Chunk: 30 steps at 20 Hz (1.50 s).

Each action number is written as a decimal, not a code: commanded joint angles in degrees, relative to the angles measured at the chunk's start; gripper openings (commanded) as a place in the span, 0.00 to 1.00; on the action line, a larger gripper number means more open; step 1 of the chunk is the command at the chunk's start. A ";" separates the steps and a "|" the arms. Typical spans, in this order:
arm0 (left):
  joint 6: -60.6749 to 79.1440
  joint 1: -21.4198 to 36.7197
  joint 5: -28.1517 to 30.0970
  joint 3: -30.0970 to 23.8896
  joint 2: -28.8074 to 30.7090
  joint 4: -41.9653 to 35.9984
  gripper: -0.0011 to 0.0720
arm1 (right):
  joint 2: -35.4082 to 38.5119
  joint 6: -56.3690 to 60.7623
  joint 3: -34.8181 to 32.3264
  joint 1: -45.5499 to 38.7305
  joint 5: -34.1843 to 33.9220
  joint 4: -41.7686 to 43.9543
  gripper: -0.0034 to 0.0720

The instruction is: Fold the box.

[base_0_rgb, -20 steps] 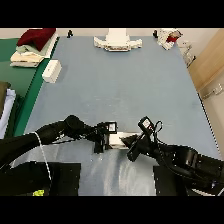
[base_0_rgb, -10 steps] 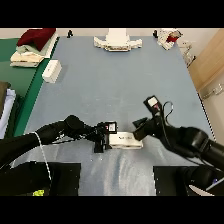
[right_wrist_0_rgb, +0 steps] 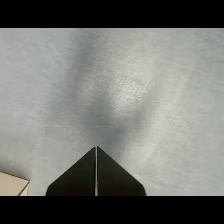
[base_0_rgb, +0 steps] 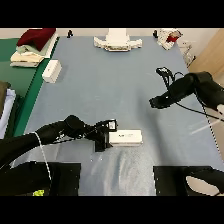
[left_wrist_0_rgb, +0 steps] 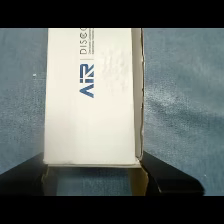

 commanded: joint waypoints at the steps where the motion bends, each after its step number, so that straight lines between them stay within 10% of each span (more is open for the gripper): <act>1: -0.57 0.02 0.61 0.20 0.00 0.09 0.67 | -7.93 -3.43 5.62 -3.48 -4.81 4.24 0.05; 8: -28.33 11.17 1.62 0.33 8.90 15.32 0.67 | -9.14 -3.43 5.62 -3.48 -4.96 4.07 0.05; 15: -48.98 49.55 1.42 0.33 16.33 34.84 0.67 | -9.14 -3.43 5.62 -3.48 -4.96 4.09 0.05; 19: -44.22 62.23 10.14 0.52 11.17 34.82 0.67 | -9.14 -3.43 5.62 -3.48 -4.96 4.09 0.05; 30: -43.63 61.44 15.74 25.11 -19.04 29.64 0.67 | -9.14 -3.43 5.62 -3.48 -4.96 4.09 0.05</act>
